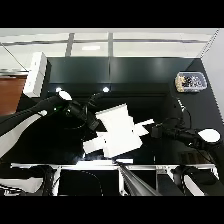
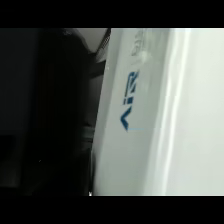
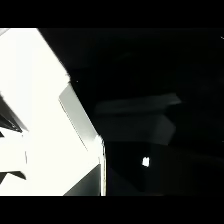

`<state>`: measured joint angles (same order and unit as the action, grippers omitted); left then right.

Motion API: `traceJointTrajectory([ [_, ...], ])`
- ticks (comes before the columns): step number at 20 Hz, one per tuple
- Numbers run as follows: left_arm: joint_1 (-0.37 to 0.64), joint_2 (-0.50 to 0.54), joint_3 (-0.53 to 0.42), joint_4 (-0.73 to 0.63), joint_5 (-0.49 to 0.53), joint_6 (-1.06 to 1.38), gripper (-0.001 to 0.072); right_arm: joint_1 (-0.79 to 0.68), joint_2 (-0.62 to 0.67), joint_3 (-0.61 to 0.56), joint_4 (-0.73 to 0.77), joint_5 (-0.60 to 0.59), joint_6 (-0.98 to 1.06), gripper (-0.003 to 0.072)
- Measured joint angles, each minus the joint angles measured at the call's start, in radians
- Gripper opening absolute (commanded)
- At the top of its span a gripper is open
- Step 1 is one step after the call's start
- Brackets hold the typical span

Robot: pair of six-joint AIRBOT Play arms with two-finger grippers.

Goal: Fold the box and place the chain.

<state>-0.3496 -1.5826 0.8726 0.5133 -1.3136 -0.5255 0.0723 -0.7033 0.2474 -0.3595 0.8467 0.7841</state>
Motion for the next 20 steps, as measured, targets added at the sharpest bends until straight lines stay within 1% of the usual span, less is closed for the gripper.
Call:
traceJointTrajectory([
  [1,-0.001,-0.001,0.003,0.008,-0.003,0.008,0.0030,0.000,0.000,0.000,-0.002,0.000,0.000,0.0048],
  [2,-0.002,-0.001,0.005,0.011,-0.008,0.020,0.0030,0.000,0.000,0.000,-0.004,0.002,0.001,0.0375],
  [3,-0.003,-0.001,0.008,0.018,-0.005,0.022,0.0028,0.000,0.000,0.000,-0.010,0.001,0.001,0.0642],
  [5,-0.004,0.003,0.014,0.024,-0.007,0.031,0.0027,0.000,0.000,0.008,-0.035,0.010,0.000,0.0641],
  [7,-0.006,0.021,0.018,0.029,-0.008,0.033,0.0026,-0.004,0.000,0.041,-0.101,0.025,0.001,0.0641],
  [9,-0.015,0.061,0.018,0.041,0.002,0.023,0.0026,-0.006,0.000,0.105,-0.215,0.061,0.001,0.0641],
  [11,-0.033,0.117,0.017,0.049,0.042,0.031,0.0027,-0.008,0.000,0.185,-0.361,0.082,0.001,0.0641],
  [14,-0.078,0.188,0.016,0.081,0.113,0.130,0.0029,-0.010,0.000,0.278,-0.505,0.070,0.000,0.0640],
  [17,-0.137,0.212,0.015,0.190,0.174,0.204,0.0028,-0.010,0.000,0.324,-0.550,0.023,0.000,0.0640],
  [20,-0.199,0.219,0.000,0.259,0.275,0.246,0.0028,-0.006,0.000,0.341,-0.489,0.006,0.001,0.0640],
])
